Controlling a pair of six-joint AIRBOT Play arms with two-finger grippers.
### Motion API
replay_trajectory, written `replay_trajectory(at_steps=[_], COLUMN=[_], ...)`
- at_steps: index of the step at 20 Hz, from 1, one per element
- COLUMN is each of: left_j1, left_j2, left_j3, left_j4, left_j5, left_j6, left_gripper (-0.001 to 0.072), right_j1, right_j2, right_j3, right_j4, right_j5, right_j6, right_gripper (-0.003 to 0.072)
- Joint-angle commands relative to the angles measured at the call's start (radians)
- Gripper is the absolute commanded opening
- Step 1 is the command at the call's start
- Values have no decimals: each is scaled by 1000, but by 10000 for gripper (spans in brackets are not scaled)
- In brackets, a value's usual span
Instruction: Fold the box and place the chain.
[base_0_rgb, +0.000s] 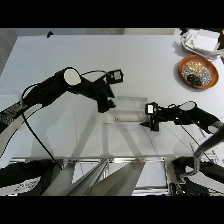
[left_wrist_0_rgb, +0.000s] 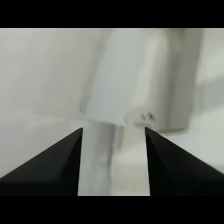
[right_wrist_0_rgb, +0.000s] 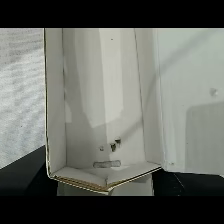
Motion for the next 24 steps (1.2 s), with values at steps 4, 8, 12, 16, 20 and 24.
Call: replay_trajectory(at_steps=[4, 8, 12, 16, 20, 24], left_j1=[1, 0, -21, -55, -73, -79], left_j2=[-45, -94, -145, -179, -182, -179], left_j3=[0, 0, 0, 0, -1, -3], left_j4=[172, 169, 168, 143, 134, 135], left_j5=[-119, -38, 34, 99, 88, 7], left_j6=[90, 91, 95, 132, 150, 222], left_gripper=[467, 642, 641, 639, 612, 427], right_j1=[0, 0, 0, 0, 0, 0], right_j2=[1, 1, 1, 1, 1, 1], right_j3=[0, 0, 0, 0, 0, 0], right_j4=[1, 1, 1, 1, 1, 1], right_j5=[0, 0, -1, 0, 0, 0], right_j6=[1, 1, 1, 1, 1, 1], right_gripper=[413, 413, 413, 413, 413, 413])
